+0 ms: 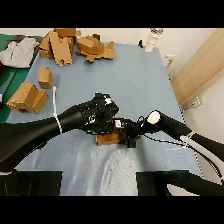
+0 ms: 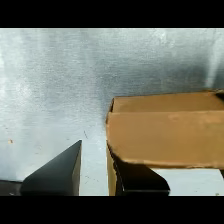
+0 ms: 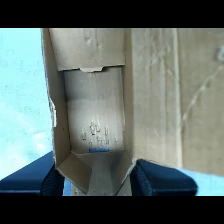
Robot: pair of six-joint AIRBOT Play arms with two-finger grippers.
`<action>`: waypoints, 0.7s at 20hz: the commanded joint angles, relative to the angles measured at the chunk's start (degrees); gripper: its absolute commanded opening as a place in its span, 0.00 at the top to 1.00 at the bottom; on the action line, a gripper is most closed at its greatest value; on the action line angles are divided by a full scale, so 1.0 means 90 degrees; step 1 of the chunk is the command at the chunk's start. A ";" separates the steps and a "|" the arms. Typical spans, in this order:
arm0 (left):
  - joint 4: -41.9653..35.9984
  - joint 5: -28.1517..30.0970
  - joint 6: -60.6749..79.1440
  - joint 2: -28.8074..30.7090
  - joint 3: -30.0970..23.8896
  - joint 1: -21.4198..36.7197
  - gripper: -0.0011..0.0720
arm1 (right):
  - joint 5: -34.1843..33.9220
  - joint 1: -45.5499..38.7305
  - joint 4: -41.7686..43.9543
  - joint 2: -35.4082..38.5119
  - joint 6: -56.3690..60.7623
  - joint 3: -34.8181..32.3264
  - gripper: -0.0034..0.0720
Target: Fold the box.
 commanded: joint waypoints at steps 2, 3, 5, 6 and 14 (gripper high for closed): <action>-0.0500 0.0449 0.0187 0.0005 0.0007 -0.0005 0.68 | 0.0002 0.0000 0.0005 0.0002 0.0002 0.0002 0.24; -0.0500 0.0440 0.0187 0.0005 0.0007 -0.0005 0.68 | 0.0002 0.0000 0.0005 0.0002 0.0002 0.0002 0.24; -0.0508 0.0444 0.0182 0.0002 0.0005 -0.0005 0.68 | 0.0002 0.0000 0.0005 0.0002 0.0002 0.0002 0.24; -0.0544 0.0442 0.0180 -0.0002 0.0002 -0.0005 0.68 | 0.0002 0.0000 0.0005 0.0002 0.0002 0.0002 0.24; -0.0566 0.0512 -0.0012 0.0000 -0.0136 -0.0005 0.67 | 0.0005 0.0000 0.0005 0.0002 0.0002 0.0002 0.24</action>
